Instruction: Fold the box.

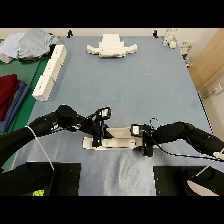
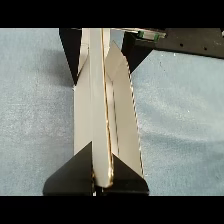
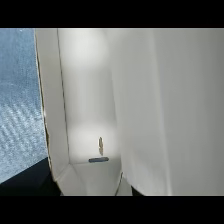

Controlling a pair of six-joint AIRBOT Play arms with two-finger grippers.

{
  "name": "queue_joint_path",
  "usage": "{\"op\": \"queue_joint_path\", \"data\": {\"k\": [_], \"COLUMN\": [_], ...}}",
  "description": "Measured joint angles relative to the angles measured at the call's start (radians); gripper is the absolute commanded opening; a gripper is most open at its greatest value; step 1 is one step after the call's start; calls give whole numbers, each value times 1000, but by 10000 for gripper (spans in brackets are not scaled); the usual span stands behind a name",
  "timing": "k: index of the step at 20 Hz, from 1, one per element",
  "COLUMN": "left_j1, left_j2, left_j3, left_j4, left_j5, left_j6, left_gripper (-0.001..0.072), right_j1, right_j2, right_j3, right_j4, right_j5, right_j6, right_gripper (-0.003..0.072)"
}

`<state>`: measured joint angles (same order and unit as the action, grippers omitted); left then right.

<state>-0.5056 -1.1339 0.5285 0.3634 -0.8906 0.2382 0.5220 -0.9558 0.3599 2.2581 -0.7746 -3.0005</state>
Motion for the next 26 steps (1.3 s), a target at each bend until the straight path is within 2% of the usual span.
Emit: {"op": "queue_joint_path", "data": {"k": [12,13,14,15,19,21,26], "left_j1": [0,0,0,0,2,15,104], "left_j2": [0,0,-1,0,6,32,209], "left_j3": [0,0,0,0,1,1,1], "left_j4": [-52,-55,-63,-68,-62,-23,221], "left_j5": [0,1,6,3,5,5,-84], "left_j6": [0,0,0,0,-33,-110,-480], "left_gripper": [16,105,347,371,377,670,639], "right_j1": [0,0,0,0,0,0,0], "right_j2": [0,0,0,0,0,0,0], "right_j3": [0,0,0,0,0,0,0], "right_j4": [-3,-3,-3,-3,-3,-3,-3], "right_j5": [0,0,-1,-1,-1,-1,-1], "right_j6": [0,0,0,0,0,0,0], "right_gripper": [507,507,507,506,507,507,507]}}
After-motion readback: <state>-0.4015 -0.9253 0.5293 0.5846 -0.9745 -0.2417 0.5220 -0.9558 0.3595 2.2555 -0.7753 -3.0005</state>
